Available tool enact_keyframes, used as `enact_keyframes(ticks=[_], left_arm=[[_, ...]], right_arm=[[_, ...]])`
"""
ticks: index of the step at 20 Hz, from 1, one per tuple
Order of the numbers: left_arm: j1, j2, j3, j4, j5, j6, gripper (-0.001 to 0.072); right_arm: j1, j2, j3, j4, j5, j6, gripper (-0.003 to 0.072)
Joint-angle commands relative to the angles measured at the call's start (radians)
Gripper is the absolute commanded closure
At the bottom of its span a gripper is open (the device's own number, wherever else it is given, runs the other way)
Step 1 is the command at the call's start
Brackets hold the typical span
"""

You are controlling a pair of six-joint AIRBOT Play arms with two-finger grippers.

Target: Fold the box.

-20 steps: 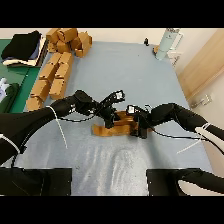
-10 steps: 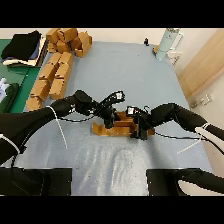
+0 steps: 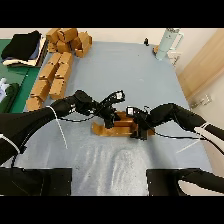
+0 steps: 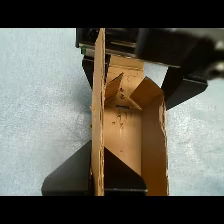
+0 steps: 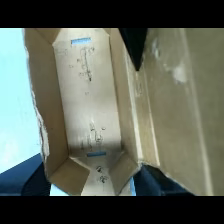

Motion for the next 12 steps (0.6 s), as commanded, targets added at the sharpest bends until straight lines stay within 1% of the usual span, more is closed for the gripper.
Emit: enact_keyframes(ticks=[1, 4, 5, 6, 7, 12], left_arm=[[0.000, -0.001, 0.000, 0.001, -0.001, 0.000, 0.0695], [0.000, -0.001, 0.000, 0.001, -0.001, 0.000, 0.0695], [0.000, -0.001, 0.000, 0.001, -0.002, 0.000, 0.0695], [0.000, -0.001, 0.000, 0.001, -0.001, 0.000, 0.0695], [0.000, -0.001, 0.000, 0.001, -0.001, 0.000, 0.0695], [0.000, -0.001, 0.000, 0.001, -0.001, 0.000, 0.0695]], right_arm=[[0.004, -0.031, 0.000, 0.009, 0.039, 0.001, -0.0017], [0.013, -0.029, 0.000, 0.007, 0.040, 0.001, -0.0008], [0.013, -0.029, 0.000, 0.007, 0.040, 0.001, 0.0020], [0.013, -0.029, 0.000, 0.004, 0.038, 0.001, 0.0141], [0.013, -0.029, 0.000, -0.001, 0.036, 0.001, 0.0157], [0.013, -0.029, 0.000, -0.006, 0.036, 0.001, 0.0159]])
